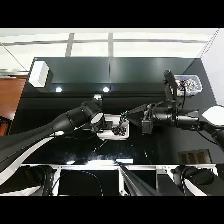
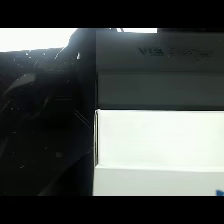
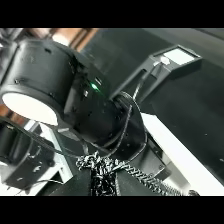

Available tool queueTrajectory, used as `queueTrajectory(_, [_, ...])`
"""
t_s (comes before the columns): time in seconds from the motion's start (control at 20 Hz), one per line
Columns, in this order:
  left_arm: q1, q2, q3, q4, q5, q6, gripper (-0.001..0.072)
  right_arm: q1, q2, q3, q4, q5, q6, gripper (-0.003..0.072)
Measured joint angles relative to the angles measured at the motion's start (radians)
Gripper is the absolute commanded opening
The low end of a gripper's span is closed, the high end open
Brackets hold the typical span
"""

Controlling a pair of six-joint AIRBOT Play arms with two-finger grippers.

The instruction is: Fold the box and place the chain.

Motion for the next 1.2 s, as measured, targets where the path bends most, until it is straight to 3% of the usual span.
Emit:
queueTrajectory(0.3, [0.000,0.000,0.000,0.000,0.000,0.000,0.0027,0.070,-0.113,0.002,-0.165,-0.037,0.078,0.0017])
queueTrajectory(0.35, [0.000,0.000,0.000,0.000,0.000,0.000,0.0027,0.079,-0.139,0.002,-0.181,-0.043,0.085,0.0105])
queueTrajectory(0.4, [0.000,0.000,0.000,0.000,0.000,0.000,0.0027,0.089,-0.164,0.002,-0.197,-0.043,0.095,0.0400])
queueTrajectory(0.45, [0.000,0.000,0.000,0.000,0.000,0.000,0.0027,0.095,-0.186,0.002,-0.213,-0.050,0.105,0.0456])
queueTrajectory(0.65, [0.000,0.000,0.000,0.001,0.001,0.000,0.0027,0.042,-0.208,0.015,-0.306,-0.019,0.128,0.0456])
queueTrajectory(0.9, [0.000,0.000,0.000,0.001,0.000,0.004,0.0027,-0.175,-0.128,0.032,-0.393,0.125,0.137,0.0456])
queueTrajectory(0.95, [0.001,0.000,0.000,0.001,0.000,0.006,0.0060,-0.217,-0.110,0.032,-0.401,0.150,0.137,0.0456])
queueTrajectory(1.0, [0.002,0.000,0.001,0.001,0.000,0.006,0.0241,-0.248,-0.097,0.034,-0.405,0.173,0.137,0.0456])
queueTrajectory(1.05, [0.002,0.000,0.002,0.001,-0.001,0.005,0.0506,-0.275,-0.088,0.034,-0.413,0.198,0.137,0.0455])
queueTrajectory(1.1, [0.003,0.001,0.006,0.000,-0.003,0.005,0.0684,-0.294,-0.080,0.034,-0.419,0.215,0.137,0.0456])
queueTrajectory(1.2, [0.003,0.014,0.018,0.001,-0.010,0.008,0.0706,-0.316,-0.072,0.035,-0.426,0.232,0.137,0.0456])
